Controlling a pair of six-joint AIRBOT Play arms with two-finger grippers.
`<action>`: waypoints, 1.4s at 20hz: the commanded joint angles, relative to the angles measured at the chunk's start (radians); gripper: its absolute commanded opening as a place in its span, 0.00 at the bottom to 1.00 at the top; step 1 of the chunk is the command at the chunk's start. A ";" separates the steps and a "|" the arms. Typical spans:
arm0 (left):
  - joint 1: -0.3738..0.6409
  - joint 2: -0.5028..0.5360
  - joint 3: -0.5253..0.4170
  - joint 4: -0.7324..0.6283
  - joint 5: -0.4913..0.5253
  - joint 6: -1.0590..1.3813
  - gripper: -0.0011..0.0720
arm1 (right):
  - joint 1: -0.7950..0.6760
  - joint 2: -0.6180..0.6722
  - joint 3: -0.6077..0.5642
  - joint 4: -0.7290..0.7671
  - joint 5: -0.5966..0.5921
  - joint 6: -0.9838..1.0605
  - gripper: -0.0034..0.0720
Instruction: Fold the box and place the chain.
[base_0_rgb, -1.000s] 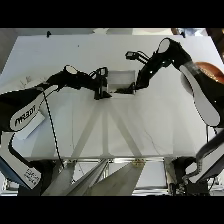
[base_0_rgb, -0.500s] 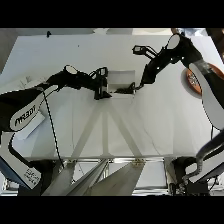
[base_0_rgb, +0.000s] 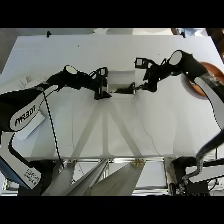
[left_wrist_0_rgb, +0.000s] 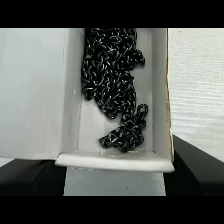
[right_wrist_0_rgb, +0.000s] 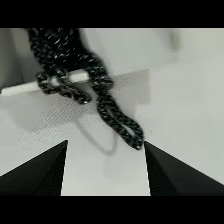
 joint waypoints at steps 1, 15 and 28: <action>0.001 0.001 0.000 0.000 0.000 0.000 0.60 | 0.000 -0.031 -0.056 0.097 -0.049 -0.227 0.78; 0.001 0.001 0.000 0.000 0.000 0.000 0.60 | 0.000 -0.134 -0.056 0.235 -0.122 -0.454 0.13; 0.001 0.001 0.000 0.000 0.000 0.000 0.60 | 0.014 0.097 -0.056 0.121 -0.102 -0.082 0.06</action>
